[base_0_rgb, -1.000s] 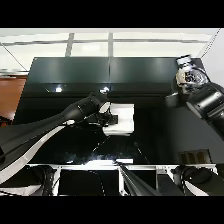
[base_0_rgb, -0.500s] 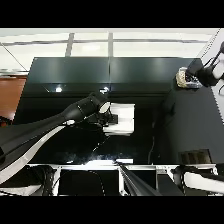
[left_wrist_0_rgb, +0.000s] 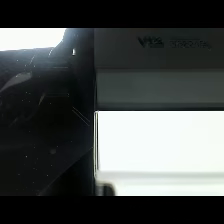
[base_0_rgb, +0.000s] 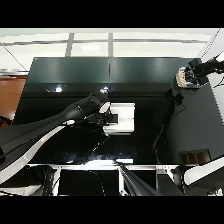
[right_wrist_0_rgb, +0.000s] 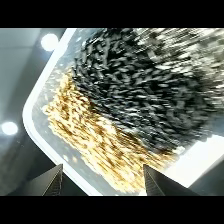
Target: Fold the box and place the chain.
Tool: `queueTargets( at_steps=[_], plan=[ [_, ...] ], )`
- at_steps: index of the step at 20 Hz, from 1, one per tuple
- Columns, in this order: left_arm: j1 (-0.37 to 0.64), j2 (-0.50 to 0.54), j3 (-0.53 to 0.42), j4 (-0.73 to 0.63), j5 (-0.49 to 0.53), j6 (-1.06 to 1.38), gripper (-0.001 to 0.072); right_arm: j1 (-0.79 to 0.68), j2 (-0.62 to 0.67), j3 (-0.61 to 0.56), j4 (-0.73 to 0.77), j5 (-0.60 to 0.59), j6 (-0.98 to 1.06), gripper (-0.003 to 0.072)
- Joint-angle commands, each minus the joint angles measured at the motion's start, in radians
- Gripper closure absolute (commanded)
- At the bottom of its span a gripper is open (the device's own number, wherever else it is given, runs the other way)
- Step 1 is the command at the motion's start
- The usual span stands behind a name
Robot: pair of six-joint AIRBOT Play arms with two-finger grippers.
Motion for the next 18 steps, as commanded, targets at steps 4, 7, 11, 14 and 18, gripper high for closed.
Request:
queueTargets(
  at_steps=[4,7,11,14,18],
  plan=[
    [0.001,0.000,0.000,0.000,0.002,0.001,0.0682,-0.011,-0.053,0.019,0.065,-0.051,0.007,0.0211],
    [0.001,0.000,0.000,0.000,0.002,0.001,0.0682,-0.011,-0.059,0.019,0.049,-0.059,0.000,0.0211],
    [0.001,0.000,0.000,0.000,0.002,0.001,0.0682,-0.006,-0.087,0.019,0.053,-0.058,-0.005,0.0211],
    [0.001,0.000,0.000,0.000,0.002,0.001,0.0682,-0.006,-0.101,0.019,0.061,-0.059,-0.006,0.0212],
    [0.001,0.000,0.000,0.000,0.002,0.001,0.0682,-0.015,-0.093,0.043,0.115,-0.052,-0.109,0.0630]
  ],
)
